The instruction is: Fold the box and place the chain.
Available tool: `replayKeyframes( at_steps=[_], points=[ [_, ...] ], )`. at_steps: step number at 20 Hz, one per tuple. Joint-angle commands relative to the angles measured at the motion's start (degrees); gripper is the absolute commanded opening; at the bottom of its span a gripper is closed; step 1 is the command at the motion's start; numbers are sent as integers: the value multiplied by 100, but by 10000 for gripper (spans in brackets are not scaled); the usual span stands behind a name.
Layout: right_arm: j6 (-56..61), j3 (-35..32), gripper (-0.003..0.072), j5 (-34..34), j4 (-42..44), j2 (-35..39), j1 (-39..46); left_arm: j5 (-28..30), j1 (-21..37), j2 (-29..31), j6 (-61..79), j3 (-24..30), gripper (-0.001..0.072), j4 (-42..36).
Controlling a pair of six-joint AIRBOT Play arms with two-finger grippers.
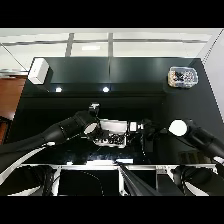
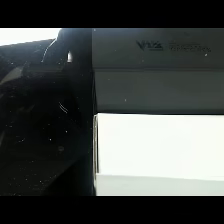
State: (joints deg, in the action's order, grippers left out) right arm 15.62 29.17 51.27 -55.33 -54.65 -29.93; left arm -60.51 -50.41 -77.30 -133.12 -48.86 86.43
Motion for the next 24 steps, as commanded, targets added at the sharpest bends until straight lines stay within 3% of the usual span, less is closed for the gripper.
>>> replayKeyframes(
  at_steps=[1, 4, 7, 12, 15, 17, 20, 21, 22, 23, 24],
  points=[
    [874, 442, 43, 164, -166, 496, 31, -2, 2, -4, 0, 2, 32, -2],
    [2124, 1060, 42, 603, 256, 901, 28, 2, 2, -4, 0, 2, 32, -13],
    [2507, 1849, 42, 1051, 992, 1023, 28, 0, 2, -4, 0, 2, 32, -13],
    [3694, 2905, 42, 1027, 1351, 1023, 31, 0, 2, -4, 0, 2, 32, -15],
    [3696, 3147, 43, 1027, 1829, 1021, 31, 0, 2, -4, 0, 2, 32, -15],
    [3766, 3147, 42, 1228, 1565, 962, 28, 0, 2, -4, 0, 2, 32, -15],
    [3827, 2723, 43, 1661, 1438, 765, 22, -2, 2, -4, -2, 2, 32, -15],
    [3825, 2470, 132, 1628, 1436, 721, 22, -2, 2, -4, -2, 2, 32, -15],
    [3825, 2251, 432, 1543, 1392, 695, 31, -2, 2, -4, -2, 2, 32, -15],
    [3825, 2114, 577, 1469, 1121, 688, 61, -2, 2, -4, -2, 2, 32, -15],
    [3847, 2100, 576, 1508, 654, 691, 125, 0, 2, -4, -2, 2, 32, -15]
  ],
)
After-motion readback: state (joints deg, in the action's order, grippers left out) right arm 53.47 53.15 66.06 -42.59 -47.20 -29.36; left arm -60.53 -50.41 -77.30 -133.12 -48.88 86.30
